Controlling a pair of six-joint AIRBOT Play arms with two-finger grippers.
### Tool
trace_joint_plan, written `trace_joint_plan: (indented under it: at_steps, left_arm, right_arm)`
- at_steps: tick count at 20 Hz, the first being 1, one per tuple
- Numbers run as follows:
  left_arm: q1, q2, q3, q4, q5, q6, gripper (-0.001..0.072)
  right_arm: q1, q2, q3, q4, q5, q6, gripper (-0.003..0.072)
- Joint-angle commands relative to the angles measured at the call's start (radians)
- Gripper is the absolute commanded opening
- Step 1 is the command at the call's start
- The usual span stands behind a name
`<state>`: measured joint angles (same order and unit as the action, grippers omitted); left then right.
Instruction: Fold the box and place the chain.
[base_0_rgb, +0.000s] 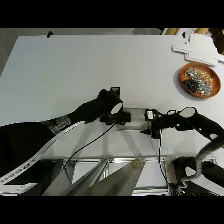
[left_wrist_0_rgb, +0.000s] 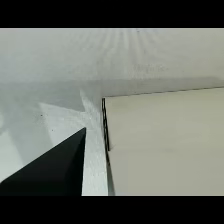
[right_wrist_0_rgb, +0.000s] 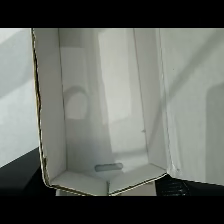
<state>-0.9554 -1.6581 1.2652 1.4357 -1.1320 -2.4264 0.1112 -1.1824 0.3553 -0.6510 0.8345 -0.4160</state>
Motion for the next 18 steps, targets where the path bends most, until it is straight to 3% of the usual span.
trace_joint_plan:
  at_steps: [1, 7, 11, 12, 14, 18]
  left_arm:
    - [-0.014, -0.011, 0.008, 0.033, -0.032, -0.03, 0.0321]
    - [-0.029, -0.011, 0.008, 0.046, -0.046, 0.02, 0.0004]
    - [-0.028, -0.011, 0.008, 0.05, -0.063, 0.021, 0.0014]
    - [-0.029, -0.011, 0.008, 0.051, -0.063, 0.021, 0.0046]
    - [-0.029, -0.011, 0.008, 0.063, -0.066, 0.021, 0.0183]
    - [-0.029, -0.011, 0.008, 0.065, -0.079, 0.022, 0.0202]
  right_arm:
    - [0.0, 0.0, 0.0, 0.0, 0.0, 0.0, 0.032]
    - [0.0, 0.0, 0.0, 0.0, 0.0, 0.0, 0.032]
    - [0.0, 0.0, 0.0, 0.0, 0.0, 0.0, 0.032]
    - [0.0, 0.0, 0.0, 0.0, 0.0, 0.0, 0.032]
    - [0.0, 0.0, 0.0, 0.0, 0.0, 0.0, 0.032]
    - [0.0, 0.0, 0.0, 0.0, 0.0, 0.0, 0.032]
